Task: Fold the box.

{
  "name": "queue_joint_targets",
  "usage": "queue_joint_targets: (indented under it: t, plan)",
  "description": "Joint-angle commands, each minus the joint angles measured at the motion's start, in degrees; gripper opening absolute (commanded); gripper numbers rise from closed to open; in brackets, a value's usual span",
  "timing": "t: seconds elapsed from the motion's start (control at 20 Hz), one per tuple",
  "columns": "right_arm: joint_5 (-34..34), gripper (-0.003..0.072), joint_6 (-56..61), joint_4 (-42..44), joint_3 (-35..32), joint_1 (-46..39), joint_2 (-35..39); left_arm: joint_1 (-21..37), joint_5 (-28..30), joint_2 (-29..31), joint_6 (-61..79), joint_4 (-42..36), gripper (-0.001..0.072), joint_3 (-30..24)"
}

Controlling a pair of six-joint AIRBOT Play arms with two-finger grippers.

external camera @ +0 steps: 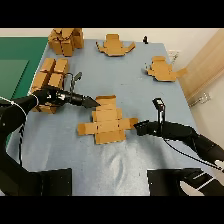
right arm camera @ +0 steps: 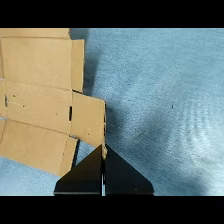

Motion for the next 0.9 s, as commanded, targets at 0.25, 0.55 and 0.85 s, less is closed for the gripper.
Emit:
queue_joint_targets:
  t: [0.25, 0.55, 0.85]
  plan:
    - [-11.17, 0.0397, 9.29, -32.15, 4.61, 0.02, 4.20, -0.39, -5.99, 0.87, 18.34, 3.96, 0.0014, 3.56]
    - [-23.98, 0.0398, -4.57, -44.02, 11.58, 2.49, 10.51, -2.38, 1.09, 8.00, 43.89, 3.78, 0.0008, -0.96]
    - [-23.87, 0.0398, -6.67, -38.99, 12.04, 19.26, 7.69, -2.32, 6.60, 15.19, 58.45, -6.38, 0.0010, -17.70]
